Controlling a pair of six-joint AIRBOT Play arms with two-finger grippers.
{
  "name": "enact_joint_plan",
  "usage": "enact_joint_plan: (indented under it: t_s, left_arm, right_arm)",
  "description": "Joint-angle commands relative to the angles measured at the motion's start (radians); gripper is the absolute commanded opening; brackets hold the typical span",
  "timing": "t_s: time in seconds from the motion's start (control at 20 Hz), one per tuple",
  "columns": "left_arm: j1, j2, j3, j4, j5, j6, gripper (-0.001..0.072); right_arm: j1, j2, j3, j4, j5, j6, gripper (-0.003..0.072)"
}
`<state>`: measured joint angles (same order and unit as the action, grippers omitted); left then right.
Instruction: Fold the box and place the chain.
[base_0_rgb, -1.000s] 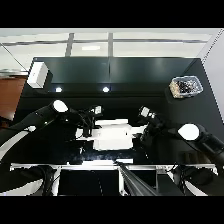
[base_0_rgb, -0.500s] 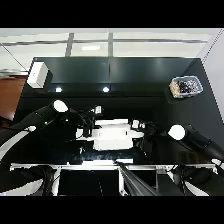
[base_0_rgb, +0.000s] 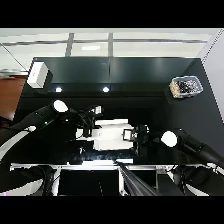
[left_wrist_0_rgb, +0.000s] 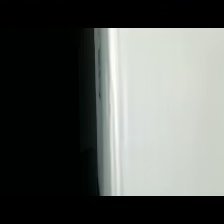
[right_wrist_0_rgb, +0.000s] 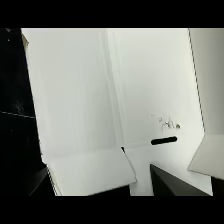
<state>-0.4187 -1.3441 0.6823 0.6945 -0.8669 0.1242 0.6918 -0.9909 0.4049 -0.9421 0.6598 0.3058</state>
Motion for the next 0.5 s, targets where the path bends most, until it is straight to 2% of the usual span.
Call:
enact_joint_plan:
  t_s: [0.0,0.15,0.45]
  left_arm:
    - [0.0,-0.001,0.0,0.001,0.0,0.0,0.003]
    - [0.0,-0.001,0.0,0.001,-0.001,0.0,0.003]
    - [0.0,-0.001,0.0,0.001,-0.001,-0.001,0.003]
  right_arm:
    - [0.056,-0.001,0.0,0.026,-0.07,-0.003,0.0706]
    - [0.071,0.0,0.004,0.029,-0.138,0.03,0.0706]
    - [0.054,0.024,0.05,0.014,-0.143,0.101,0.0706]
